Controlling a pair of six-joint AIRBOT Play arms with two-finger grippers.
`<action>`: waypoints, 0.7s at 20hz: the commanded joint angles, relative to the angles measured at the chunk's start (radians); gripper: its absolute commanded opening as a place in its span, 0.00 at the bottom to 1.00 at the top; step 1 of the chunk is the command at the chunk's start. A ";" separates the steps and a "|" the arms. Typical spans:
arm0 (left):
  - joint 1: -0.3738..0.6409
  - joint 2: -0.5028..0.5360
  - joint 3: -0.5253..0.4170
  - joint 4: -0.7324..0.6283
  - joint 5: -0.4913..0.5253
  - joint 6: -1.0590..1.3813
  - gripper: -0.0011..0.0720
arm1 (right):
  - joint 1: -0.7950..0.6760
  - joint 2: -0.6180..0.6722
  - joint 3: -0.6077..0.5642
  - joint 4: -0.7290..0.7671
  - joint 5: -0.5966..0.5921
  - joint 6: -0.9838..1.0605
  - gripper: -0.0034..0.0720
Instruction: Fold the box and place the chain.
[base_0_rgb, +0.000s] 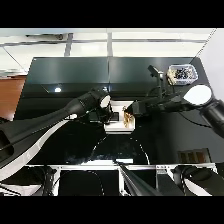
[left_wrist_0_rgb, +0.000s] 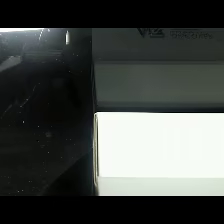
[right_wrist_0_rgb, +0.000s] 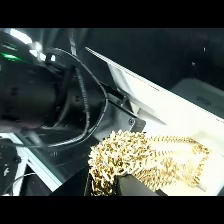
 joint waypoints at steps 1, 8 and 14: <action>0.000 -0.001 0.000 0.000 0.000 0.000 0.05 | 0.026 -0.045 -0.013 -0.014 -0.047 0.009 0.06; 0.000 -0.001 0.000 0.000 0.003 0.000 0.05 | -0.127 -0.010 -0.005 -0.139 0.126 0.035 0.40; -0.001 -0.009 0.001 0.002 -0.005 -0.002 0.05 | -0.273 0.072 -0.006 -0.367 0.219 0.073 0.40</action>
